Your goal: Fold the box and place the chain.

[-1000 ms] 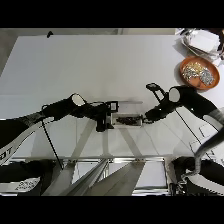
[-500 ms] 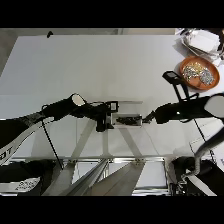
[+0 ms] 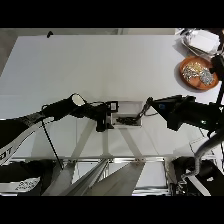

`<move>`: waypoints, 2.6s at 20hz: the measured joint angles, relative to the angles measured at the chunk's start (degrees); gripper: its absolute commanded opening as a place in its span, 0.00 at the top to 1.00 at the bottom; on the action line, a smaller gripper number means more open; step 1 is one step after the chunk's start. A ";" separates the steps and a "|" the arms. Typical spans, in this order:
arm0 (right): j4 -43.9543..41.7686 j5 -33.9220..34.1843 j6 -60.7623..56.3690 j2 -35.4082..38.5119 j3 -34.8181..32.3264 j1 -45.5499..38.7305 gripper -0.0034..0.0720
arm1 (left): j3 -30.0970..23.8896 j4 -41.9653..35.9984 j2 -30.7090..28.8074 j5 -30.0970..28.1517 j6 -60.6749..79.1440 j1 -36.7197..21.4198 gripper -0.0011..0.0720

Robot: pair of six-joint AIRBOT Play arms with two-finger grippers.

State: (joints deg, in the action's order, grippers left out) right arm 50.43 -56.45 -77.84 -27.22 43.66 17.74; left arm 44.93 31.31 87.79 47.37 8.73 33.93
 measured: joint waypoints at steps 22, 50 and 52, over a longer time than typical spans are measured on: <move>3.48 2.99 8.72 -30.73 -0.11 12.96 0.93 | 0.00 0.02 0.00 0.00 0.02 0.00 0.61; 27.98 -4.92 -1.53 -33.22 -1.73 1.14 0.53 | 0.00 0.02 -0.02 0.00 0.00 0.00 0.61; 28.48 -3.80 -1.44 -36.74 -1.90 0.81 0.53 | 0.00 0.02 -0.02 0.00 0.00 0.00 0.61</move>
State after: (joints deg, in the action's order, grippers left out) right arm 78.91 -60.25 -79.29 -63.96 41.76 18.55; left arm 44.93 31.33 87.77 47.37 8.73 33.93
